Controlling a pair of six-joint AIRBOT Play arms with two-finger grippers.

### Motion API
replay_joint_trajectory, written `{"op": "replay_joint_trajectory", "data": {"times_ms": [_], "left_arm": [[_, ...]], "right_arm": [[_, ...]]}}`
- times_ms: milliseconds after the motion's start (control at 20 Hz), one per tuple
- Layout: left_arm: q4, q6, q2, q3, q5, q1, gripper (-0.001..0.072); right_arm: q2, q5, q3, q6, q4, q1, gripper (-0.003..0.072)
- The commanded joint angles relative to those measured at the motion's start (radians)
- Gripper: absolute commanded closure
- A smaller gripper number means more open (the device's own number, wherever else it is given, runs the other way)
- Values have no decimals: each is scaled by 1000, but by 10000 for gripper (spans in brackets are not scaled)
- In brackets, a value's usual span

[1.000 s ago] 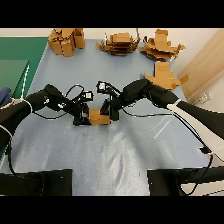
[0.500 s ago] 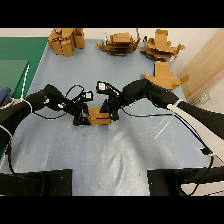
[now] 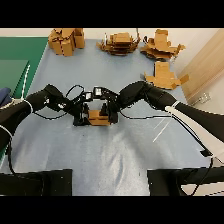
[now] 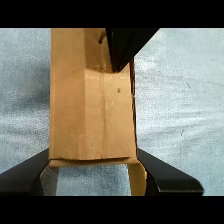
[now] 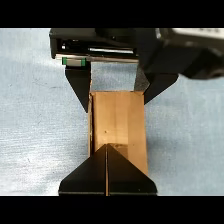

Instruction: Fold the box.

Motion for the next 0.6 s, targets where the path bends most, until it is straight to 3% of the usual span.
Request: {"op": "replay_joint_trajectory", "data": {"times_ms": [0, 350, 550], "left_arm": [[0, -1, 0, 0, 1, 1, 642], [0, -1, 0, 0, 2, 1, 642], [0, -1, 0, 0, 2, 1, 642]], "right_arm": [[1, -49, 1, 52, 8, 5, 678], [3, -46, 1, 118, 29, 5, 679], [61, 19, 1, 147, 102, 3, 679]]}}
